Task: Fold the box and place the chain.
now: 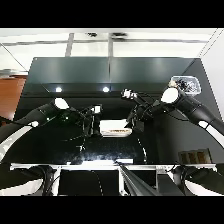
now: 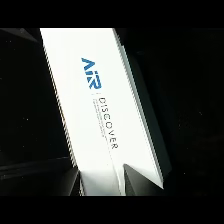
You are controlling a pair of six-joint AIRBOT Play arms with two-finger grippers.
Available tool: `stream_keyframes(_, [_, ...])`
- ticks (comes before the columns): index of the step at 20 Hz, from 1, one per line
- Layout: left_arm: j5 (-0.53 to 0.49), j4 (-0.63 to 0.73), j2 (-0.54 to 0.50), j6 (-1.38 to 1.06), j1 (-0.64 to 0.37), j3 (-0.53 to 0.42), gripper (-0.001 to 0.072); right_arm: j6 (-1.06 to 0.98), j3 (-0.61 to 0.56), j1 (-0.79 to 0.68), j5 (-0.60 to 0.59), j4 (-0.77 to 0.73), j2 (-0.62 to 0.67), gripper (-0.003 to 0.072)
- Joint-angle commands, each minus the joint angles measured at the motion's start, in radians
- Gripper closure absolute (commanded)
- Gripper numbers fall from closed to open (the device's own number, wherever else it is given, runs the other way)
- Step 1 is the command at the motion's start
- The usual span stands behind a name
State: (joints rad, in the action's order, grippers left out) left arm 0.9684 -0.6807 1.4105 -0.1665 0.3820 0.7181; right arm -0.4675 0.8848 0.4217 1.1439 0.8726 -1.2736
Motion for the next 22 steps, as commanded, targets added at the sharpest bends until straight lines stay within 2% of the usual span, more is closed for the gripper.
stream_keyframes(1, [0.0, 0.0, 0.0, 0.0, 0.0, 0.0, 0.0204, -0.003, 0.0, 0.0, -0.004, 0.0, -0.001, 0.0323])
stream_keyframes(2, [0.0, 0.0, 0.0, 0.0, 0.0, 0.0, 0.0203, -0.011, 0.0, 0.0, -0.01, 0.0, -0.001, 0.0304])
stream_keyframes(4, [0.0, 0.0, 0.0, 0.0, 0.0, 0.0, 0.0204, -0.013, 0.0, 0.0, -0.015, 0.0, -0.001, 0.0322])
stream_keyframes(15, [0.0, 0.0, 0.0, 0.0, 0.0, 0.0, 0.0204, -0.015, -0.002, 0.003, -0.015, 0.0, -0.009, 0.0322])
stream_keyframes(22, [0.0, 0.0, 0.0, 0.0, 0.0, 0.0, 0.0204, -0.015, -0.01, 0.058, -0.027, 0.023, -0.009, 0.0322])
